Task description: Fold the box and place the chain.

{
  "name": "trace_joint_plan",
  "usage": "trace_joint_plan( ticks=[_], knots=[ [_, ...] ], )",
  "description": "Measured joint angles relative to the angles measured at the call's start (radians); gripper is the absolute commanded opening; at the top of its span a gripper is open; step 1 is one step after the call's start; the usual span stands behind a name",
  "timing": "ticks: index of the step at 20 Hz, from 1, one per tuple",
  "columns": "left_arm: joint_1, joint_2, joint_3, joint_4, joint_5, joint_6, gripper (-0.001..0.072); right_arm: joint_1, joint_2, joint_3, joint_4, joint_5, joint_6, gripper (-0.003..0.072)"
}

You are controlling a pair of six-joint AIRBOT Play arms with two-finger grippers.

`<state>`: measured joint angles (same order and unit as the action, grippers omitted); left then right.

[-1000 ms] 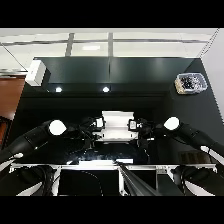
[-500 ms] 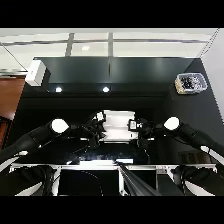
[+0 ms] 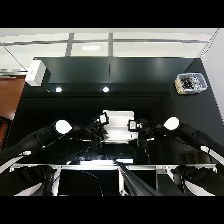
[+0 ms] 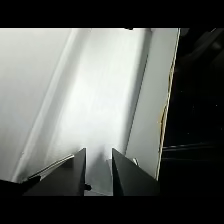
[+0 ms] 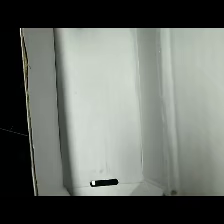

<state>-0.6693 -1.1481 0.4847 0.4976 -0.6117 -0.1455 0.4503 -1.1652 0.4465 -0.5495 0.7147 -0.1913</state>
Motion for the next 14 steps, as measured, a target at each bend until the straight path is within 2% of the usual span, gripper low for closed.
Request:
trace_joint_plan(
  ticks=[4,7,11,14],
  knots=[
    [0.021,0.039,0.0,0.05,-0.021,-0.048,0.0026,0.0,0.0,0.0,0.0,-0.002,0.0,0.0408],
    [0.085,0.131,0.0,0.198,-0.084,-0.225,0.0028,0.0,0.0,0.0,0.0,-0.002,0.0,0.0408],
    [0.265,0.285,0.0,0.425,-0.244,-0.52,0.0027,0.0,0.0,0.0,0.0,-0.002,0.0,0.0408],
    [0.428,0.338,-0.006,0.521,-0.336,-0.697,0.0028,0.0,0.0,0.0,0.0,-0.002,0.0,0.0408]
  ],
)
